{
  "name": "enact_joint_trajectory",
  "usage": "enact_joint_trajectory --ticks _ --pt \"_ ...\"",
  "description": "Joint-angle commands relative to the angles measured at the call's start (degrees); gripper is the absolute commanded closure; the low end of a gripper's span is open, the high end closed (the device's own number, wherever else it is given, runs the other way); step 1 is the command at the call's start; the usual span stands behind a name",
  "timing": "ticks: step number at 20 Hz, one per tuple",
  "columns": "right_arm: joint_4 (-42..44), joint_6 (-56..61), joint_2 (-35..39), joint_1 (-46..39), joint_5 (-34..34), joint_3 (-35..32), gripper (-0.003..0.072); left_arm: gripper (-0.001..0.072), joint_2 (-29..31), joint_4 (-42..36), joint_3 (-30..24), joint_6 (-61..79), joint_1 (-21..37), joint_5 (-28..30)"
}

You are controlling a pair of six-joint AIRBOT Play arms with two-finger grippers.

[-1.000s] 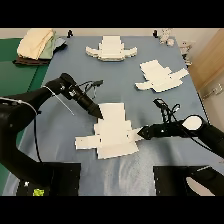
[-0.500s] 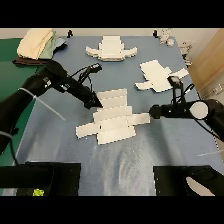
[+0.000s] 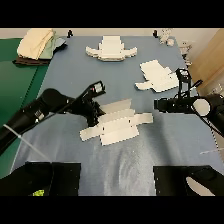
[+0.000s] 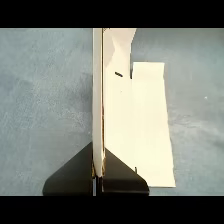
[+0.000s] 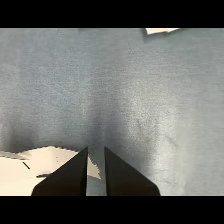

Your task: Fold the box.

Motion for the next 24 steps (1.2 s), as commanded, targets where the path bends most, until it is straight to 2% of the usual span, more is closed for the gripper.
enact_joint_trajectory --ticks 1,4,11,15,20,24 --pt "-0.70 0.83 0.02 0.00 -0.07 0.09 0.0528 0.0694 0.98 0.13 -4.48 3.28 -1.95 6.36" --pt "-0.68 0.83 0.02 0.00 -0.04 0.09 0.0528 0.0693 -1.05 0.11 -4.48 6.60 -1.95 5.66" --pt "-0.68 0.85 -0.04 0.00 -0.11 0.07 0.0528 0.0693 -1.14 -2.25 -4.46 11.10 -1.97 2.34" --pt "-0.66 0.90 -0.04 0.00 -0.09 0.07 0.0528 0.0693 -1.14 -7.08 -4.24 21.99 -1.95 -5.25" --pt "-0.22 1.90 -0.04 0.00 -0.04 0.07 0.0528 0.0693 -1.29 -8.31 -1.81 23.91 -1.79 -6.29" --pt "-0.07 1.88 -0.04 0.00 -0.02 0.07 0.0528 0.0693 -5.70 -8.22 0.70 23.54 -0.68 -6.36"
